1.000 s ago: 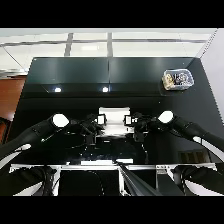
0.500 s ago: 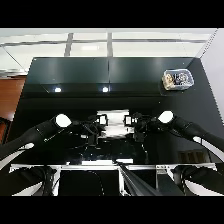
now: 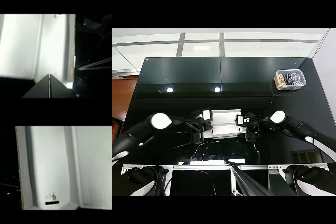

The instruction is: Fold the box and place the chain.

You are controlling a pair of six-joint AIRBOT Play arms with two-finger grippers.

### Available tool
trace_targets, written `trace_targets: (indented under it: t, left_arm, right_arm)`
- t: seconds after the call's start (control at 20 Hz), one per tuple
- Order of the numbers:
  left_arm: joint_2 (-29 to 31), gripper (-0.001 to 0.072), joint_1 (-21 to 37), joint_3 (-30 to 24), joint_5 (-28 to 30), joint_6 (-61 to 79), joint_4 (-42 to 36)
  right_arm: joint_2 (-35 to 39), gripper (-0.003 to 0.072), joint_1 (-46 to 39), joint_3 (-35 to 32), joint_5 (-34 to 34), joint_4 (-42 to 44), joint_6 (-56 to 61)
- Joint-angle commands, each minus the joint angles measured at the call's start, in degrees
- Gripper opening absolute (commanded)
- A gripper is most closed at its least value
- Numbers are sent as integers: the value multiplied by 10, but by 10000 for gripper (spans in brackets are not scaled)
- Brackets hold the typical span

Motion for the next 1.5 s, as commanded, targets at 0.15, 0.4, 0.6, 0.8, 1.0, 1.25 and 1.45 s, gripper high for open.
trace_targets:
  t: [0.15, 0.4, 0.6, 0.8, 1.0, 1.25, 1.45]
  left_arm:
    - [101, 27, 156, -2, -134, -339, 230]
    - [19, 27, 265, -60, -176, -638, 133]
    - [-113, 25, 301, -75, -193, -517, -91]
    - [-183, 25, 256, -60, -143, -500, -116]
    - [-195, 25, 211, -53, -152, -434, -165]
    - [-194, 31, 228, -50, -213, -314, -268]
    - [-194, 435, 229, -35, -235, -315, -265]
  right_arm:
    - [0, 106, 0, 0, 1, 0, -1]
    - [0, 106, 0, 0, 1, 0, -1]
    - [0, 106, 0, 0, 1, 0, -1]
    - [0, 106, 0, 0, 1, 0, -1]
    - [0, 106, 0, 0, 1, 0, -1]
    - [0, 106, 0, 0, 1, 0, -1]
    - [0, 106, 0, 0, 1, 0, -1]
